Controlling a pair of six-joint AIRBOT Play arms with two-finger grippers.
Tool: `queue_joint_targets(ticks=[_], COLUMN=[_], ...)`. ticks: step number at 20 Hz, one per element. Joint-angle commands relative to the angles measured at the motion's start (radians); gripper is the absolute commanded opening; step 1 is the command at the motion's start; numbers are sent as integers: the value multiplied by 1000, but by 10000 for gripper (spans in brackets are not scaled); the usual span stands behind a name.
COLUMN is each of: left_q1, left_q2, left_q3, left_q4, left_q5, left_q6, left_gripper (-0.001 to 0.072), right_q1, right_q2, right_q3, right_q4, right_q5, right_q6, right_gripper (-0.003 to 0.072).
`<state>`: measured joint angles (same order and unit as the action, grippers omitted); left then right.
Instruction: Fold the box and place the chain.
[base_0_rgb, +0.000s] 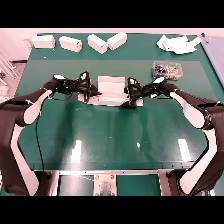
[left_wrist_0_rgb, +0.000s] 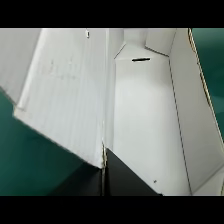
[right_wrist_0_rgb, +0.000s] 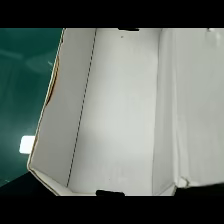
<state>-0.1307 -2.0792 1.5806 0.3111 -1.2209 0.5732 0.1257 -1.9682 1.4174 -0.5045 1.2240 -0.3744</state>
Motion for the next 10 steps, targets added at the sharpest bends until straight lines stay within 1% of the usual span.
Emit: queue_joint_targets(ticks=[1,10], left_q1=[1,1], left_q2=[0,0], left_q3=[0,0], left_q4=[0,0], left_q5=[1,0], left_q6=[0,0], left_gripper=[22,22], right_q1=[-1,-11], right_q2=[1,-15], right_q3=[2,8], right_q4=[31,31], right_q5=[0,-8], right_q6=[0,0], right_gripper=[692,691])
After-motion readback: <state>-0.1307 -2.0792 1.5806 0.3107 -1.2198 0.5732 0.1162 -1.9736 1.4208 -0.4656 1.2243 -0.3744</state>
